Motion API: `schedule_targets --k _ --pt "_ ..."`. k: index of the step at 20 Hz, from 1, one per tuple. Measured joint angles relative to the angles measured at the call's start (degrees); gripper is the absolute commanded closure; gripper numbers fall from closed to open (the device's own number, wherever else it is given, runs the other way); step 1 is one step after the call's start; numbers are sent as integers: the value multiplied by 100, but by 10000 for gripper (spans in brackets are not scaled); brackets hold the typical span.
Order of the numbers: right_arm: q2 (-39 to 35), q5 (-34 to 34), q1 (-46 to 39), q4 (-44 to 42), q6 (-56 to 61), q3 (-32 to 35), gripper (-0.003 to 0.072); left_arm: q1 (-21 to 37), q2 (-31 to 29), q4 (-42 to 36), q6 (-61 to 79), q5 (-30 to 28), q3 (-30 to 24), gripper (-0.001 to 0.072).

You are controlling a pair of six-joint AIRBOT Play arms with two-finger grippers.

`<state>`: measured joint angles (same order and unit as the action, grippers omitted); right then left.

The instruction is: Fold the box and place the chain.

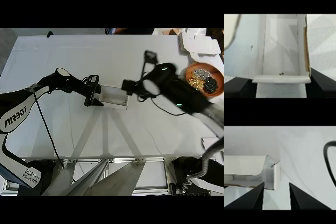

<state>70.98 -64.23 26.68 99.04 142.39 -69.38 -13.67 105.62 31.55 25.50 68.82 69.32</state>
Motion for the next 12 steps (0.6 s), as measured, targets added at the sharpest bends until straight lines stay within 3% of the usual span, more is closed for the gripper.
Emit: schedule_targets --k 6,8,9,12 --pt "-1211 -411 -1443 278 -1307 0 348 0 0 0 0 0 0 363" --pt "-1335 -568 -2061 352 -1989 0 323 0 0 0 0 0 0 363" --pt "-1346 -599 -2389 367 -2326 0 267 0 0 0 0 0 0 363" --pt "-1270 -334 -3305 428 -3141 2 257 0 -2 0 0 0 0 363"
